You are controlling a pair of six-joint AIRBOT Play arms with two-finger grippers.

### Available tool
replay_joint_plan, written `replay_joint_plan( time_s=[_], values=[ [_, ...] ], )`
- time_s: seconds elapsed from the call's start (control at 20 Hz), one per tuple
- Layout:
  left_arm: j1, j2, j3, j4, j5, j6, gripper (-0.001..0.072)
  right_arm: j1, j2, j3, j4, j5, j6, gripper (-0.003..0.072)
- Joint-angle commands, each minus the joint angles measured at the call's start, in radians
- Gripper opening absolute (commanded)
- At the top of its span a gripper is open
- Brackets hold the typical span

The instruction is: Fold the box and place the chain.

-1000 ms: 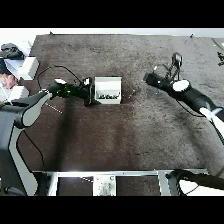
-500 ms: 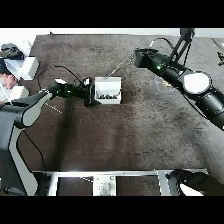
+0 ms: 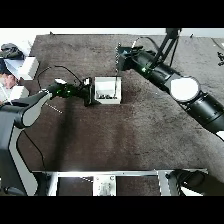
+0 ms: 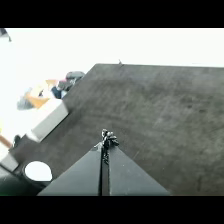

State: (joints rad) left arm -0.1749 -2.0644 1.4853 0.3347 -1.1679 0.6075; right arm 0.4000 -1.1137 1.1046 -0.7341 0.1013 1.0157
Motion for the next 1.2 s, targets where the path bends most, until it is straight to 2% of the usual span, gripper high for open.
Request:
replay_joint_plan(
  time_s=[0.0,0.45,0.55,0.7,0.8,0.85,0.9,1.0,1.15],
  values=[
    [0.0,0.0,0.0,0.0,0.0,0.0,0.0173,0.014,-0.039,0.002,-0.002,0.031,-0.002,-0.0018],
    [0.0,0.0,0.0,0.0,0.001,0.0,0.0173,0.01,-0.182,0.0,-0.026,0.052,-0.003,-0.0006],
    [0.0,0.0,0.0,0.0,0.0,0.0,0.0173,-0.003,-0.195,-0.001,-0.077,0.057,-0.003,0.0266],
    [0.0,0.0,0.0,0.0,0.0,0.0,0.0173,-0.058,-0.195,0.0,-0.127,0.057,-0.003,0.0258],
    [0.0,0.0,0.0,0.0,0.0,0.0,0.0173,-0.13,-0.197,0.001,-0.127,0.057,-0.003,0.0147],
    [0.0,0.0,0.0,0.0,0.0,0.0,0.0173,-0.17,-0.204,0.011,-0.127,0.082,-0.004,0.0147],
    [0.0,0.0,0.0,0.0,0.0,0.0,0.0174,-0.214,-0.223,0.043,-0.13,0.158,-0.022,0.0147],
    [0.0,0.0,0.0,0.0,0.0,0.0,0.0173,-0.305,-0.311,0.165,-0.094,0.402,-0.121,0.0147],
    [0.0,0.0,0.0,0.0,0.0,0.0,0.0173,-0.406,-0.444,0.296,0.116,0.605,-0.346,0.0147]
  ],
)
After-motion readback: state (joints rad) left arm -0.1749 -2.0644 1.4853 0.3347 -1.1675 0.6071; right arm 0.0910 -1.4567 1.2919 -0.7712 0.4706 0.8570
